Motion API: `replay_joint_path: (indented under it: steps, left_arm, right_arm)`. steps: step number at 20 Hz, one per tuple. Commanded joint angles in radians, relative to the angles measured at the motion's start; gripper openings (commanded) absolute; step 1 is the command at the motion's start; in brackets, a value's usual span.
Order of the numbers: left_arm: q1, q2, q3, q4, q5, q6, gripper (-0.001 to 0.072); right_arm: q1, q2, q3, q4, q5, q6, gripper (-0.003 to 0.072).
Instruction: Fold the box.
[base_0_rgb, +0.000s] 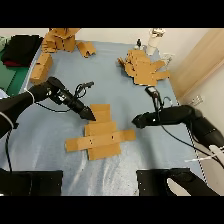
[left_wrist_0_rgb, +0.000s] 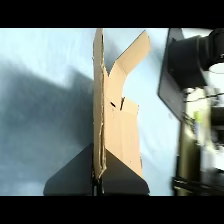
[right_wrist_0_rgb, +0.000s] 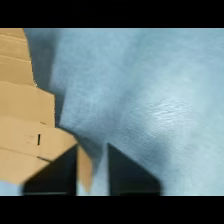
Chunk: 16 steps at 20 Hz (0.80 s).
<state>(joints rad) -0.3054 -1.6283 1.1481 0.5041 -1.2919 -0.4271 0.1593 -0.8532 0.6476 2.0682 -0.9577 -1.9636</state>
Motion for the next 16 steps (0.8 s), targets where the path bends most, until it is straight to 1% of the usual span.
replay_joint_path:
  steps: [1, 2, 4, 5, 7, 9, 11, 13, 16]
  left_arm:
    - [-0.023, 0.08, -0.035, -0.063, 0.135, 0.189, 0.0008]
    - [-0.039, 0.1, -0.052, -0.062, 0.167, 0.24, 0.0008]
    - [-0.072, 0.138, -0.107, -0.058, 0.24, 0.333, 0.0008]
    - [-0.088, 0.158, -0.143, -0.063, 0.277, 0.369, 0.0008]
    - [-0.113, 0.196, -0.218, -0.092, 0.319, 0.463, 0.0008]
    - [-0.14, 0.23, -0.287, -0.13, 0.36, 0.542, 0.0008]
    - [-0.178, 0.27, -0.339, -0.131, 0.437, 0.6, 0.0008]
    - [-0.214, 0.308, -0.369, -0.131, 0.508, 0.638, 0.0008]
    - [-0.245, 0.328, -0.372, -0.13, 0.534, 0.648, 0.0008]
  right_arm:
    - [-0.014, -0.001, 0.094, 0.059, -0.179, 0.093, 0.0003]
    - [0.003, -0.002, 0.089, 0.101, -0.205, 0.093, 0.0002]
    - [0.065, 0.005, 0.066, 0.159, -0.183, 0.095, 0.0002]
    - [0.109, 0.006, 0.053, 0.161, -0.15, 0.103, 0.0002]
    - [0.185, 0.006, 0.017, 0.149, -0.071, 0.155, 0.0002]
    - [0.237, 0.005, -0.032, 0.128, 0.01, 0.212, 0.0002]
    - [0.267, 0.005, -0.085, 0.119, 0.064, 0.251, 0.0002]
    - [0.274, 0.005, -0.128, 0.121, 0.063, 0.281, 0.0002]
    - [0.273, 0.005, -0.188, 0.117, 0.06, 0.303, 0.0002]
